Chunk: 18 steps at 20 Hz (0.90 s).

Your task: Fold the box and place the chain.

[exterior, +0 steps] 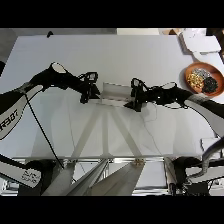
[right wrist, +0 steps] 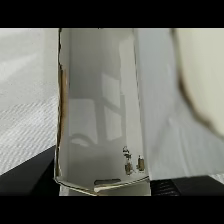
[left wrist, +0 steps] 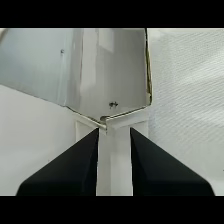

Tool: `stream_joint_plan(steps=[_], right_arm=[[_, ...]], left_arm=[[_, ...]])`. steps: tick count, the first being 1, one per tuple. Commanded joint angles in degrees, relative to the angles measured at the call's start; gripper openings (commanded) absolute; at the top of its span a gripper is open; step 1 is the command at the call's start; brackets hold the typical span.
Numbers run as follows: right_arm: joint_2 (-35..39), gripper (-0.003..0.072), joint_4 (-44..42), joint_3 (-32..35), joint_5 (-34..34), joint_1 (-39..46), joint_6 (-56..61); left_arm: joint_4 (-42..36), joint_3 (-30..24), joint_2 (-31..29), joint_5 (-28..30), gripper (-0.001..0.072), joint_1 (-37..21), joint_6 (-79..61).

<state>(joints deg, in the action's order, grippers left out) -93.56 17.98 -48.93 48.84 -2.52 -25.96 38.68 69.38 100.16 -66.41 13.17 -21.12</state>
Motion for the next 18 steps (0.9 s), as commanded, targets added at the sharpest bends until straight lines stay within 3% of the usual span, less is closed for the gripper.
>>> stream_joint_plan(steps=[1,6,7,8,18], right_arm=[[0.00,0.0443,0.00,-0.07,0.02,0.02,-0.04],[0.00,0.0443,0.00,-0.07,0.02,0.02,-0.04],[0.00,0.0443,0.00,-0.07,0.02,0.02,-0.04],[0.00,0.0443,0.00,-0.07,0.02,0.02,-0.04],[0.00,0.0443,0.00,-0.07,0.02,0.02,-0.04]], left_arm=[[-0.96,-0.02,0.07,0.15,0.0203,0.33,-3.10],[-0.96,-0.02,0.09,0.26,0.0177,0.76,-3.26],[-0.92,-0.02,0.09,0.26,0.0049,0.76,-3.76],[-0.70,-0.02,0.09,0.26,0.0011,0.74,-4.83],[-4.90,-0.02,0.13,0.83,0.0011,0.85,-4.79]])
